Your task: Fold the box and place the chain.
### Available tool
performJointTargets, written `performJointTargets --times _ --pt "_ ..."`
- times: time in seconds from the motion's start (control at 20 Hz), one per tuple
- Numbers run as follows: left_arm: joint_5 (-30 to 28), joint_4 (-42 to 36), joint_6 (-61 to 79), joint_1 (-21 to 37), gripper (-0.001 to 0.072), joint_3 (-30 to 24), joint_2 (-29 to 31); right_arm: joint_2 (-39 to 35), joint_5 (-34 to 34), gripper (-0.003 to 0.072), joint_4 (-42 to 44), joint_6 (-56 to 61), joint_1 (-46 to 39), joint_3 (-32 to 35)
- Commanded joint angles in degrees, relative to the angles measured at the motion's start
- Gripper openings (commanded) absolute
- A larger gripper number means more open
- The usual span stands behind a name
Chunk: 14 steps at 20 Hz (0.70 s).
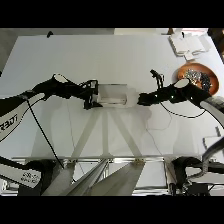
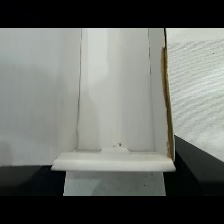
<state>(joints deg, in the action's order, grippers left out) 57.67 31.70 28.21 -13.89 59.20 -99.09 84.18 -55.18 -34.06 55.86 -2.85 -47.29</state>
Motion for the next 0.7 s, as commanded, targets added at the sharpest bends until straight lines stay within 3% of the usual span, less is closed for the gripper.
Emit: performJointTargets --times 0.0,0.05,0.4,0.55,0.65 --pt "0.0 0.0 0.0 0.0 0.0336 0.0 0.0 -0.3 -0.3 0.0261 6.1 -0.8 1.2 0.0" --pt "0.0 0.0 0.0 0.0 0.0336 0.0 0.0 -0.9 0.0 0.0344 6.2 -0.8 1.4 0.0" --pt "0.0 0.0 0.0 0.0 0.0336 0.0 0.0 -2.5 1.6 0.0348 7.0 -0.9 2.2 0.0" --pt "0.0 0.0 0.0 0.0 0.0336 0.0 0.0 -2.5 3.8 0.0464 7.1 -1.6 4.2 0.0" --pt "0.0 0.0 0.0 0.0 0.0336 0.0 0.0 -2.5 4.4 0.0464 7.2 -1.8 5.1 0.0"
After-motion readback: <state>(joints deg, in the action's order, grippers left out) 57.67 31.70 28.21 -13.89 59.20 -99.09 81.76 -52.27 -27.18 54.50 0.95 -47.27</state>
